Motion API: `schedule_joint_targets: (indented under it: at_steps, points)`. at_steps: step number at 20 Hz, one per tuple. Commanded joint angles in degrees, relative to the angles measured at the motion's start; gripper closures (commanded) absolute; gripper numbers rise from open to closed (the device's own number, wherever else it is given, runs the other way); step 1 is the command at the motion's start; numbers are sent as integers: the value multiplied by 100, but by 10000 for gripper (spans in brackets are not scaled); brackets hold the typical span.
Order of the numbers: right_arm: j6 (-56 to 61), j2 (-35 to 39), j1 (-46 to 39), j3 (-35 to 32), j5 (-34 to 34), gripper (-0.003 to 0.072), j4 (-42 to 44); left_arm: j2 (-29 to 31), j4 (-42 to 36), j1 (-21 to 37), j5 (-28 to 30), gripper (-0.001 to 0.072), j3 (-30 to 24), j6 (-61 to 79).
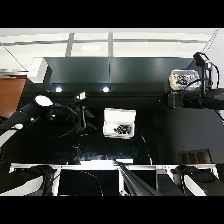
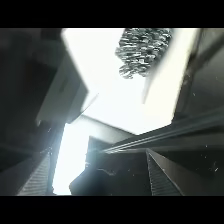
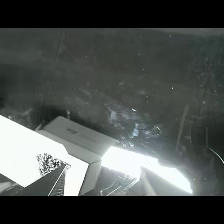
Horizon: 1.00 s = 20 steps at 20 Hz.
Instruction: Fold the box and place the chain.
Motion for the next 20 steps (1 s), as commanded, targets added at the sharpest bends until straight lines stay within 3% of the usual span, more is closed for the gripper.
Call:
schedule_joint_targets:
  at_steps: [1,7,20]
  points:
    - [118,4,-4,4,-9,172,-7,-247,-129,-337,136,1,-17,1357]
    - [136,4,-4,4,-92,171,-70,-492,203,-881,310,2,31,1349]
    - [136,4,-4,4,-262,171,-70,-496,-46,-1130,1029,2,61,1045]
